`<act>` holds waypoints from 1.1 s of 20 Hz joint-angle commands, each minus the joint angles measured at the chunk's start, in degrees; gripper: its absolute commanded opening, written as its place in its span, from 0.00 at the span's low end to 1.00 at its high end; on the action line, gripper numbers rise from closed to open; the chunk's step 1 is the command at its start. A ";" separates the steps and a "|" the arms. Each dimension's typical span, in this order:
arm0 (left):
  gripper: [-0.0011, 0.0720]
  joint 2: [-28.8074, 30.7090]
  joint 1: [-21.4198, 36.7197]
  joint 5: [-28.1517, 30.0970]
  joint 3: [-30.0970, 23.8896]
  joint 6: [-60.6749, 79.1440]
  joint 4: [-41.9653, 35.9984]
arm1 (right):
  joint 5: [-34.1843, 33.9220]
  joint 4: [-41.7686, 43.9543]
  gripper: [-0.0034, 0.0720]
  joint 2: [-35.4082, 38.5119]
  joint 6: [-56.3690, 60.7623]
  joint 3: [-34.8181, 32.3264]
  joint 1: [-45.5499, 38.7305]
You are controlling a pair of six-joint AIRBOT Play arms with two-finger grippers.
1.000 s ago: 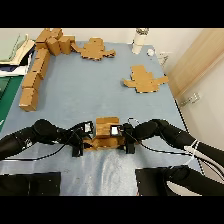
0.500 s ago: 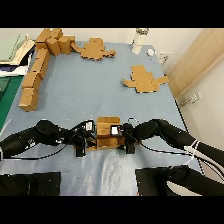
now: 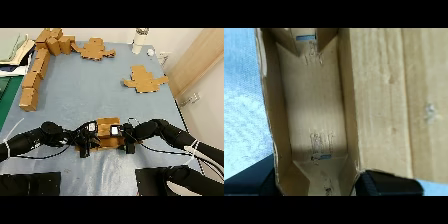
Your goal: Fold the box.
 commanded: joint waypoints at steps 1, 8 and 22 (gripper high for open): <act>0.31 -0.59 -0.48 1.05 0.02 1.46 -1.79 | 0.02 0.02 0.79 0.04 0.00 0.04 -0.02; 0.89 -0.57 -0.48 0.98 0.02 1.46 -1.70 | 0.00 0.02 0.79 0.04 0.00 0.04 -0.02; 0.06 10.84 0.72 -3.04 0.17 -38.97 26.03 | 0.00 0.02 0.79 0.04 0.00 0.04 -0.02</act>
